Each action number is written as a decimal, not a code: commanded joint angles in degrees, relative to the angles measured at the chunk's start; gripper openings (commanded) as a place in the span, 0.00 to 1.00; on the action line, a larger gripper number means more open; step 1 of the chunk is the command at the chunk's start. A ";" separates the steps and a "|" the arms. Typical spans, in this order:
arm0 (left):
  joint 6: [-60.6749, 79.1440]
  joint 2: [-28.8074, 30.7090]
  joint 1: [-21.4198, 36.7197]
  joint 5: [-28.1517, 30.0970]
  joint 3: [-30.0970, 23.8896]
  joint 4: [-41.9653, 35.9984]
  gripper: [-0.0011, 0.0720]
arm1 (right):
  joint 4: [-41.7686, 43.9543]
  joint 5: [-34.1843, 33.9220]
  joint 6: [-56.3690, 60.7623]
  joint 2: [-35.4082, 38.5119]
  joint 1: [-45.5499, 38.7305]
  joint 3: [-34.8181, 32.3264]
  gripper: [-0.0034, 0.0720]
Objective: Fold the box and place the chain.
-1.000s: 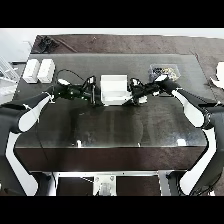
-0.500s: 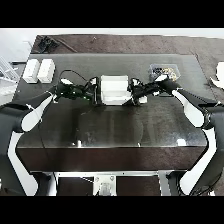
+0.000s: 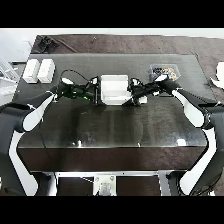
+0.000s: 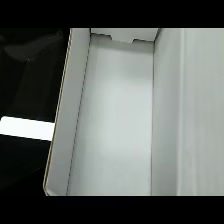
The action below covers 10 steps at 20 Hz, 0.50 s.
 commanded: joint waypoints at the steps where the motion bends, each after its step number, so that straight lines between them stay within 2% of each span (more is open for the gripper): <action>1: -0.42 -0.07 -0.09 0.33 0.11 -0.02 0.97 | -0.02 0.09 0.00 0.04 0.04 0.00 0.79; 5: -0.31 -0.07 -0.09 0.35 0.11 0.00 0.98 | -0.02 0.07 0.00 0.04 0.04 0.00 0.79; 6: -0.31 -0.07 -0.09 0.33 0.11 -0.02 0.90 | -0.02 0.07 0.00 0.04 0.04 0.00 0.79; 7: -0.28 -0.07 -0.09 0.33 0.11 0.00 0.73 | -0.02 0.07 0.00 0.04 0.04 0.00 0.79; 10: -0.28 -0.07 -0.09 0.50 0.11 0.02 0.73 | -0.02 0.07 0.00 0.04 0.04 0.00 0.79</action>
